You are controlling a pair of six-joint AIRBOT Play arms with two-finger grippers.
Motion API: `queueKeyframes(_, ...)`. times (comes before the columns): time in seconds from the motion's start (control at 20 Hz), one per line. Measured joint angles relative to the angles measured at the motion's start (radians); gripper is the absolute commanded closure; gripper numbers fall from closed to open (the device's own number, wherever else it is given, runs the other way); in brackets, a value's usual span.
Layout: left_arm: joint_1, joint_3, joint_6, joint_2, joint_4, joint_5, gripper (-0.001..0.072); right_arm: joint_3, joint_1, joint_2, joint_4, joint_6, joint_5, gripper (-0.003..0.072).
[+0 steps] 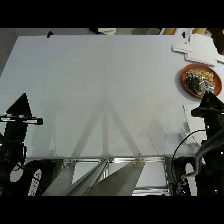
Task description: Fold the box and place the chain.
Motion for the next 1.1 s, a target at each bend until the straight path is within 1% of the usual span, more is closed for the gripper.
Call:
queueKeyframes(0.8, 0.0, 0.0, 0.0, 0.0, -0.002, 0.0, 0.0697, 0.002, 0.0, 0.0, 0.001, 0.0, -0.004, 0.0574)
queueKeyframes(0.95, 0.0, 0.0, 0.0, 0.0, -0.002, 0.0, 0.0697, 0.026, 0.0, -0.002, 0.026, 0.012, -0.045, 0.0574)
queueKeyframes(1.1, 0.0, 0.0, 0.0, 0.0, -0.002, 0.0, 0.0697, 0.1, 0.0, -0.049, 0.006, 0.002, -0.076, 0.0574)
